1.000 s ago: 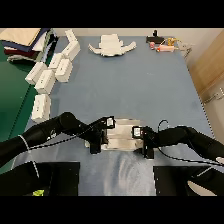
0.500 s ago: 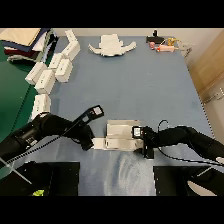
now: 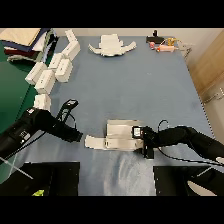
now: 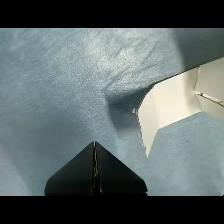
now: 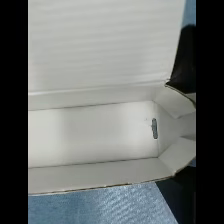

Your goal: Fold the box.

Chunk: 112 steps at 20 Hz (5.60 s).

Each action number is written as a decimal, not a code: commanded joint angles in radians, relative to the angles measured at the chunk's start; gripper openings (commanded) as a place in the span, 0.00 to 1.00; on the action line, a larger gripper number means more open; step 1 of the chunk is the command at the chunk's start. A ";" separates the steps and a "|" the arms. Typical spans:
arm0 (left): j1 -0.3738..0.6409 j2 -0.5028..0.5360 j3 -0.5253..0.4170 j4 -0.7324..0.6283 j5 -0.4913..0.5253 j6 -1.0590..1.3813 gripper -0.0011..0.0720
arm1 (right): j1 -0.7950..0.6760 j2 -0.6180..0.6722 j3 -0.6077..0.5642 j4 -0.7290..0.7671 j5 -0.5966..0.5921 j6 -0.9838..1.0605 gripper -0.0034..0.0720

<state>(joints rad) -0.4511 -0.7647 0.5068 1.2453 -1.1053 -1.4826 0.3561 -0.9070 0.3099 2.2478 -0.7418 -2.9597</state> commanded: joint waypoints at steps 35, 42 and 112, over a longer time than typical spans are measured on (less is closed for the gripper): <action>-0.208 -0.145 0.022 -0.317 0.206 0.107 0.58 | 0.000 0.000 0.001 0.000 0.000 0.000 0.71; -0.209 -0.145 0.078 -0.333 0.198 0.133 0.58 | 0.000 0.000 0.001 0.000 0.000 0.000 0.71; -0.696 -0.584 0.465 0.278 -0.021 -1.080 0.51 | 0.000 0.000 0.001 0.000 0.000 0.000 0.71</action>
<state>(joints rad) -1.1385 -1.3231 0.9627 1.5257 -1.1294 -2.5870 0.3561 -0.9070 0.3099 2.2475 -0.7414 -2.9593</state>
